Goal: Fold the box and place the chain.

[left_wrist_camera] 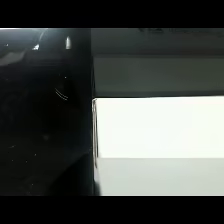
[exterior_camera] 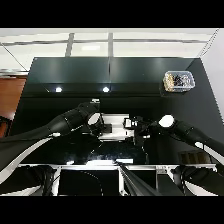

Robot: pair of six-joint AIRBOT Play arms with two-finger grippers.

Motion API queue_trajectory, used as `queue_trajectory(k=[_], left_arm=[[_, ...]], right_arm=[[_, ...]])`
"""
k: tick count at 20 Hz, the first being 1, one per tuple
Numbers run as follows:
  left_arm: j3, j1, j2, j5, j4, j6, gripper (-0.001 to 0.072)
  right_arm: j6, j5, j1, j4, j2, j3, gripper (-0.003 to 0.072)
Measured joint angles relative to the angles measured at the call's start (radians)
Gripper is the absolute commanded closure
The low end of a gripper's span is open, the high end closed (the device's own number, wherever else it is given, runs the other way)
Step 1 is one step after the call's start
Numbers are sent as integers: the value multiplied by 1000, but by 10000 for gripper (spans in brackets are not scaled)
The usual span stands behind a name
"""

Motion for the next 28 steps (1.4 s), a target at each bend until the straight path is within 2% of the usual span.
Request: queue_trajectory(k=[2, 3, 4, 5, 8, 13, 19, 22, 23, 24, 25, 26, 28], left_arm=[[0, 0, 0, 5, -1, 8, 682], [0, 0, 0, 8, -2, 12, 682], [0, 0, 0, 14, -2, 16, 682], [0, 0, 0, 37, -12, 20, 682], [1, 1, 5, 23, 2, 20, 682], [1, 2, 15, -2, 26, 27, 682], [1, 2, 14, -27, 53, 30, 681], [1, 2, 11, -25, 57, 30, 681], [1, 2, 11, -25, 58, 30, 680], [1, 2, 10, -25, 58, 30, 681], [1, 2, 10, -25, 59, 30, 680], [1, 2, 9, -26, 59, 30, 680], [1, 2, 9, -26, 59, 30, 680]], right_arm=[[0, 0, 0, 0, 0, 0, 365], [0, 0, 0, -1, 0, 0, 128], [3, 0, 0, -5, 1, 0, 30], [11, 0, 0, -8, 4, 0, 29], [78, 14, -2, -13, 35, 0, 30], [179, 70, -3, -134, 128, 0, 32], [223, 80, 0, -209, 158, 0, 34], [208, 48, 16, -208, 158, 0, 65], [201, 39, 26, -200, 156, 0, 150], [195, 29, 35, -193, 152, 0, 341], [191, 23, 46, -188, 147, 0, 448], [189, 19, 55, -182, 143, 0, 492], [188, 10, 69, -173, 137, 0, 493]])
